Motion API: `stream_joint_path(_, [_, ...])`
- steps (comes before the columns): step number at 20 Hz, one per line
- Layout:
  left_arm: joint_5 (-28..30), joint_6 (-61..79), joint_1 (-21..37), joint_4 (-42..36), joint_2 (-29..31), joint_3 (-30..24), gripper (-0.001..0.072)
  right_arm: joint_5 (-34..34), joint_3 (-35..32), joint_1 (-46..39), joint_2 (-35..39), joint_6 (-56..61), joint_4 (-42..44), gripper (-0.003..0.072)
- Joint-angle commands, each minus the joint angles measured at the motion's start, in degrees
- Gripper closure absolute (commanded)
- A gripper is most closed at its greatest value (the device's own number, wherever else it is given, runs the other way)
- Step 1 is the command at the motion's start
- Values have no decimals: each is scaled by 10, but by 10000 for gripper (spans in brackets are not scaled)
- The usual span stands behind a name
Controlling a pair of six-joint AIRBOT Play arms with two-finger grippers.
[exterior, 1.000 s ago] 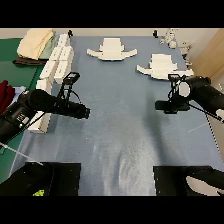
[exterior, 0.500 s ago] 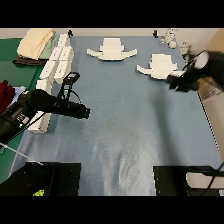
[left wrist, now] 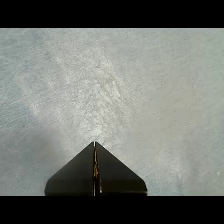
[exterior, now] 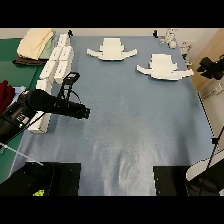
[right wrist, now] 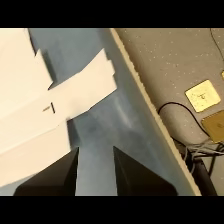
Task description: Fold the box.
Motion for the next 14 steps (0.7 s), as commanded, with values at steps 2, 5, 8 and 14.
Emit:
stream_joint_path(2, [0, 0, 0, 0, 0, 0, 696, -31, 36, -47, -77, -102, 126, 326])
stream_joint_path(5, [0, 0, 0, 0, 0, 0, 696, -33, 46, -47, -113, -121, 171, 326])
stream_joint_path(8, [0, 0, 0, 0, 0, 0, 696, -42, 49, -43, -142, -171, 243, 327])
stream_joint_path(14, [0, 0, 0, 0, 0, 0, 696, -93, 65, -33, -153, -196, 268, 332])
